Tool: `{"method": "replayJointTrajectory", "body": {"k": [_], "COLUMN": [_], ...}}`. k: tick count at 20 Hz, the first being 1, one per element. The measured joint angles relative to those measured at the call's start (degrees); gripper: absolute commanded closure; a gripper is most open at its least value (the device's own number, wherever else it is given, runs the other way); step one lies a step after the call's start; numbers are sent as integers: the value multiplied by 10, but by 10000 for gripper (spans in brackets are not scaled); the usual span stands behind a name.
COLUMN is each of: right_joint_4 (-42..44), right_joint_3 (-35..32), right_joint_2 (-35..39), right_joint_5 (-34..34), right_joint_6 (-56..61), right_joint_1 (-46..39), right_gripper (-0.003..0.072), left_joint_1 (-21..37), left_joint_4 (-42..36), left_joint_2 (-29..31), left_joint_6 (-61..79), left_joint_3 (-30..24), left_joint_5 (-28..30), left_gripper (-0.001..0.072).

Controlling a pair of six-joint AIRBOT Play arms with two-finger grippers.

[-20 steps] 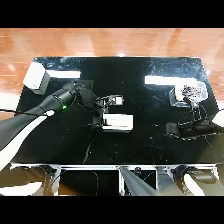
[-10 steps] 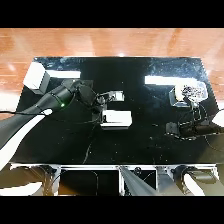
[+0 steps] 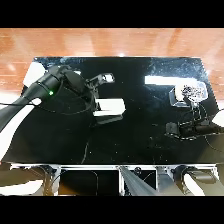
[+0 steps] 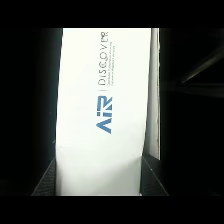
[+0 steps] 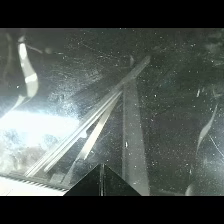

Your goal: Fold the box and place the chain.

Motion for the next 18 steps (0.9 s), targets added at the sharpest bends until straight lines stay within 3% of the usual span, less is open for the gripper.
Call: {"method": "replayJointTrajectory", "body": {"k": [12, 18], "right_joint_4": [-2, -2], "right_joint_3": [0, 0], "right_joint_2": [0, 0], "right_joint_5": [-15, -40], "right_joint_6": [-30, -45], "right_joint_1": [0, 0], "right_gripper": [656, 655], "left_joint_1": [278, 367], "left_joint_4": [37, 69], "left_joint_2": [92, 142], "left_joint_6": [-174, -255], "left_joint_3": [8, -6], "left_joint_5": [62, 109], "left_gripper": [691, 691]}}
